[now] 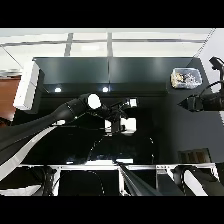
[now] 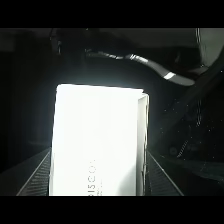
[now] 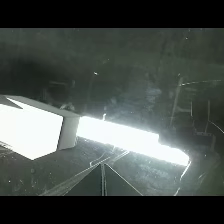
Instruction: Fold the box and place the chain.
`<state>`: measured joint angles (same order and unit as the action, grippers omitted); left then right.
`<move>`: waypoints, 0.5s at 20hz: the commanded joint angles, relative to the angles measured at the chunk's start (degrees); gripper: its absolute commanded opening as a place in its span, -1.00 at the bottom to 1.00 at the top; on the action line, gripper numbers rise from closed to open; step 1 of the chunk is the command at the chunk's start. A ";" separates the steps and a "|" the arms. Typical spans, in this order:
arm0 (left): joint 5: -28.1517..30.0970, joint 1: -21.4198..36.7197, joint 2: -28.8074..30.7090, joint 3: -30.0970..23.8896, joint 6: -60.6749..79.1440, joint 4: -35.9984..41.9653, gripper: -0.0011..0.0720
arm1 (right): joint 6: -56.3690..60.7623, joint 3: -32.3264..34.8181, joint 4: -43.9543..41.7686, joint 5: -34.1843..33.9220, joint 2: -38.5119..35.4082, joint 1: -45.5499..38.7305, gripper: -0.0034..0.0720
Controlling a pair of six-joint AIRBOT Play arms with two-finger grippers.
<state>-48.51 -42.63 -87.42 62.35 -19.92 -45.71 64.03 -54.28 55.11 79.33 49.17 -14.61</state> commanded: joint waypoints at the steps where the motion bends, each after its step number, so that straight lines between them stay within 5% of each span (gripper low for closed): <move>1: -0.02 -0.11 -0.04 0.04 0.00 -0.33 0.96 | 0.02 -0.04 0.00 -0.02 -0.04 -0.02 -0.87; 10: -0.09 -0.11 -0.04 0.04 0.44 -0.81 0.96 | 0.04 -0.02 -0.04 0.17 -0.04 -0.02 -0.87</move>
<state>-48.56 -42.72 -87.42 62.37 -19.90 -46.26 64.05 -54.28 55.11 79.35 49.17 -14.61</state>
